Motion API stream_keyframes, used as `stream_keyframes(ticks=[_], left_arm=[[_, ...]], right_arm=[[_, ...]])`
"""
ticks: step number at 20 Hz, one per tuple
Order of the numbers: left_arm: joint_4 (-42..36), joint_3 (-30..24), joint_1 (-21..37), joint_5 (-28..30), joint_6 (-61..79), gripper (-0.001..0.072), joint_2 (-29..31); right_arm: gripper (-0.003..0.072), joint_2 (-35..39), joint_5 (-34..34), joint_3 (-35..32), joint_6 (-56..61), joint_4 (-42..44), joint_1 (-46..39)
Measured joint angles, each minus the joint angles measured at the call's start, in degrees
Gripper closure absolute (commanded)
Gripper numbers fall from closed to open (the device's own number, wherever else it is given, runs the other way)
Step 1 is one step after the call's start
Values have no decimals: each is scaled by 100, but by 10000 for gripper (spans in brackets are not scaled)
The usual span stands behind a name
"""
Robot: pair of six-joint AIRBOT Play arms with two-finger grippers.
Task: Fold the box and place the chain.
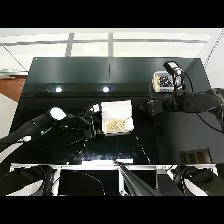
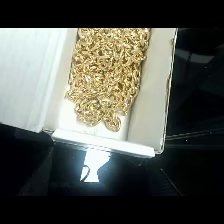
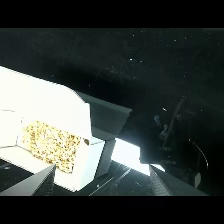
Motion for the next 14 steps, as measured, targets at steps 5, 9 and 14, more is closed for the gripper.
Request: stream_keyframes(ticks=[5, 9, 14], left_arm=[[-11, 0, -151, 208, 162, 9, -28], [-22, 0, -221, 280, 378, 9, -44], [-24, 0, -197, 319, 522, 10, -46]], right_arm=[[-12, 0, 0, 0, 0, 0, 0], [-11, 0, -39, -2, 2, -2, 0], [510, 0, -297, -2, 140, -70, 0]])
